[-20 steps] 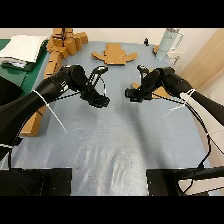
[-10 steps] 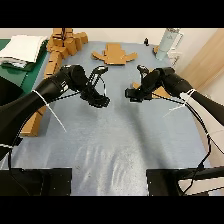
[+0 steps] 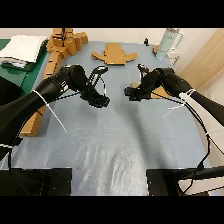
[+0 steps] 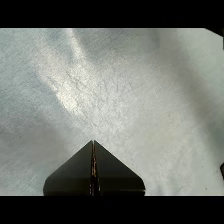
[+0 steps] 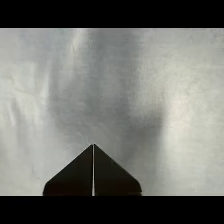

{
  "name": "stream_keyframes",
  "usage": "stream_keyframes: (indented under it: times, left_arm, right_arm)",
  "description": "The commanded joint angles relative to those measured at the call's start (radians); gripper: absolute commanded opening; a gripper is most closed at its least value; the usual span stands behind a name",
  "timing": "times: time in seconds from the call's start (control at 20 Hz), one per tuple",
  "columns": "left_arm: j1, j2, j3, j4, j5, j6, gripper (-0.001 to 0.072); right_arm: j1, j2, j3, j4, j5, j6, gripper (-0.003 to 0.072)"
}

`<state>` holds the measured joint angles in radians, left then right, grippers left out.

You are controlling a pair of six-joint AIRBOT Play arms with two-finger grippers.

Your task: Fold the box.

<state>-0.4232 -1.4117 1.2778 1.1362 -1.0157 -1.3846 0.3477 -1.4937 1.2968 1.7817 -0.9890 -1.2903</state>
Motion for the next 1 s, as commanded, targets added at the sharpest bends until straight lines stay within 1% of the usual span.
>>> stream_keyframes:
  times: [0.0, 0.05, 0.15, 0.2, 0.25, 0.3, 0.35, 0.4, 0.45, 0.55, 0.6, 0.75, 0.95]
  left_arm:
    - [0.0, -0.001, 0.001, 0.0, 0.056, 0.0, 0.0013]
    - [0.0, -0.001, 0.001, 0.0, 0.083, 0.0, 0.0013]
    - [0.0, -0.002, 0.001, 0.0, 0.122, 0.0, 0.0013]
    - [-0.001, -0.002, 0.001, 0.0, 0.138, 0.0, 0.0013]
    - [-0.001, -0.002, 0.001, -0.002, 0.148, 0.0, 0.0014]
    - [-0.001, -0.003, 0.001, 0.0, 0.151, 0.0, 0.0014]
    - [-0.001, -0.004, 0.001, -0.001, 0.153, 0.0, 0.0014]
    - [-0.001, -0.004, 0.001, -0.001, 0.154, 0.0, 0.0014]
    - [-0.001, -0.004, 0.001, -0.001, 0.153, 0.0, 0.0014]
    - [-0.001, -0.004, 0.001, 0.0, 0.154, 0.0, 0.0014]
    - [0.0, -0.003, 0.001, 0.0, 0.154, 0.0, 0.0013]
    - [-0.001, -0.003, 0.001, -0.001, 0.153, 0.0, 0.0014]
    - [-0.001, -0.004, 0.001, -0.019, 0.153, 0.0, 0.0014]
  right_arm:
    - [-0.014, -0.01, 0.026, -0.023, 0.075, -0.012, 0.0174]
    - [-0.032, -0.022, 0.057, -0.084, 0.066, -0.054, 0.034]
    - [-0.106, -0.053, 0.14, -0.307, 0.04, 0.026, 0.0338]
    - [-0.165, -0.072, 0.19, -0.389, 0.017, 0.039, 0.0339]
    - [-0.245, -0.1, 0.25, -0.422, -0.011, 0.032, 0.0349]
    - [-0.337, -0.137, 0.314, -0.407, -0.031, 0.003, 0.0404]
    - [-0.42, -0.173, 0.364, -0.362, -0.038, -0.035, 0.0404]
    - [-0.524, -0.222, 0.418, -0.261, -0.041, -0.099, 0.041]
    - [-0.609, -0.264, 0.455, -0.135, -0.041, -0.169, 0.0461]
    - [-0.761, -0.35, 0.514, 0.137, -0.039, -0.34, 0.0463]
    - [-0.815, -0.39, 0.541, 0.208, -0.039, -0.36, 0.0463]
    - [-0.906, -0.496, 0.607, 0.336, -0.051, -0.418, 0.0463]
    - [-0.893, -0.555, 0.62, 0.377, -0.068, -0.529, 0.0462]
